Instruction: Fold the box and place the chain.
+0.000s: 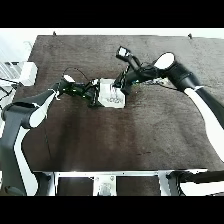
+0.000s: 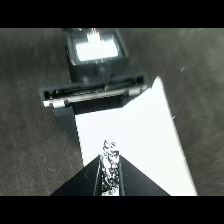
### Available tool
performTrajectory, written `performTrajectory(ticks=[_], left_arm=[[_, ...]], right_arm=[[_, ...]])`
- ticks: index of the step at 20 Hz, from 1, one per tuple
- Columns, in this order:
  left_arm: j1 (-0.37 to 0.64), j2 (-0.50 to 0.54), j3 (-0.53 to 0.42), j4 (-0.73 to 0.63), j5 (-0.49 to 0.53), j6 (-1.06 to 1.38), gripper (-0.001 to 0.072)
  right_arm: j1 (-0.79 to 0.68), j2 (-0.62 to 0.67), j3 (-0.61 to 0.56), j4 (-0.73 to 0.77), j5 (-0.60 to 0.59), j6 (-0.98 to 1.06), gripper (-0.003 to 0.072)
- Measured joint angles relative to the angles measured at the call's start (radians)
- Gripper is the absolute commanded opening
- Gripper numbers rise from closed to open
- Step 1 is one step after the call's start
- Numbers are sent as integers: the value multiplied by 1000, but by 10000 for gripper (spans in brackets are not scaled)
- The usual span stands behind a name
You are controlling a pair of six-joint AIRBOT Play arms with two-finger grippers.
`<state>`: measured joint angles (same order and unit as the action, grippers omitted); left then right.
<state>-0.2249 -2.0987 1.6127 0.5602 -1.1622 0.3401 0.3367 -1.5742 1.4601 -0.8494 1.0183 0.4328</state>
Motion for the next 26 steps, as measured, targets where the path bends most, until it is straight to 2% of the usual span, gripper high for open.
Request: performTrajectory(ticks=[1, 2, 3, 4, 8, 9, 10, 11, 12, 13, 18, 23, 25, 26], left_arm=[[0, 0, 0, 0, 0, 0, 232], [0, 0, 0, 0, 0, 0, 232], [0, 0, 0, 0, 0, 0, 232], [0, 0, 0, 0, 0, 0, 232], [0, 0, 0, 0, 0, 0, 232], [0, 0, 0, 0, 0, 0, 232], [0, 0, 0, 0, 0, 0, 231], [0, 0, 0, 0, 0, 0, 232], [0, 0, 0, 0, 0, 0, 232], [0, 0, 0, 0, 0, 0, 232], [0, 0, 0, 0, 0, 0, 232], [0, 0, 0, 0, 0, 0, 232], [0, 0, 0, 0, 0, 0, 232], [0, 0, 0, 0, 0, 0, 232]], right_arm=[[3, -27, -5, 4, -10, -1, 25], [5, -56, -11, 8, -18, -2, 246], [5, -82, -15, 6, -25, -2, 592], [3, -102, -18, 5, -31, -5, 637], [-31, -100, -12, 2, -40, 25, 636], [-43, -79, -10, 3, -40, 38, 627], [-57, -50, -9, 4, -41, 56, 579], [-72, -20, -9, 3, -41, 72, 579], [-92, 16, -9, 5, -40, 88, 514], [-111, 46, -9, 5, -40, 106, 242], [-219, 103, -17, 51, -47, 154, 13], [-264, -10, -11, 165, -80, 136, 8], [-271, -76, 8, 209, -74, 123, 98], [-271, -106, 22, 229, -60, 118, 100]])
